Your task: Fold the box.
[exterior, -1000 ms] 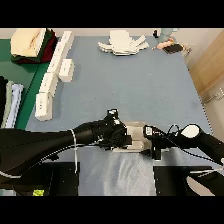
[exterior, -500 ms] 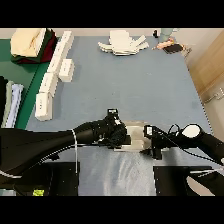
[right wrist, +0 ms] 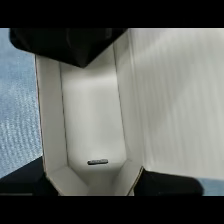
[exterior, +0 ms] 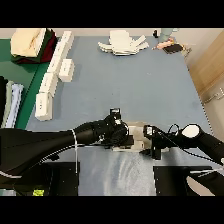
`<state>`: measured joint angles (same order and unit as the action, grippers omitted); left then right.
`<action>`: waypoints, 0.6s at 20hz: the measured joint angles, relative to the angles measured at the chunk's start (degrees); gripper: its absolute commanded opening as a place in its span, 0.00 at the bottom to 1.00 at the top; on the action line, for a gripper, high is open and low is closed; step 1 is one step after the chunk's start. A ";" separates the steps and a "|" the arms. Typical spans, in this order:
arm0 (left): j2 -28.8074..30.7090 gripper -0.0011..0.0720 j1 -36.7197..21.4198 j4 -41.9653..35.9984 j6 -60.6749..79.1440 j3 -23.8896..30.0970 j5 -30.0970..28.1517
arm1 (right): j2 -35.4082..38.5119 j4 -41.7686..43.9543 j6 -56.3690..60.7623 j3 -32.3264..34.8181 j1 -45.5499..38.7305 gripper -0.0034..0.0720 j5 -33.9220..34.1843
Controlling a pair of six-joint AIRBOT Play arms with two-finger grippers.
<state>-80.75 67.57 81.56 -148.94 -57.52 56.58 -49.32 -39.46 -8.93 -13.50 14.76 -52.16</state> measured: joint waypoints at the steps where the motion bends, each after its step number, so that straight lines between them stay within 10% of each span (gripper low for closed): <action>1: 0.00 0.85 -0.02 0.02 0.42 0.00 -0.11 | 0.00 0.00 -0.02 0.00 0.00 0.83 0.00; 9: 0.00 0.82 -1.03 1.18 1.27 -0.04 2.16 | 0.00 -0.17 -0.09 0.00 0.00 0.83 0.11; 10: 0.00 0.71 -1.40 1.36 1.27 -0.15 2.56 | -0.02 -0.17 -0.09 0.00 0.00 0.83 0.11; 11: 0.00 0.38 -1.60 1.55 1.25 -0.28 2.91 | 0.00 -0.17 -0.11 0.00 0.00 0.83 0.11; 12: 0.00 0.32 -1.79 1.90 1.27 -0.44 2.99 | 0.00 -0.20 -0.09 0.00 0.00 0.83 0.13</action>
<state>-80.75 65.78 83.46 -147.68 -57.95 59.57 -49.32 -39.66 -9.02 -13.50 14.76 -52.03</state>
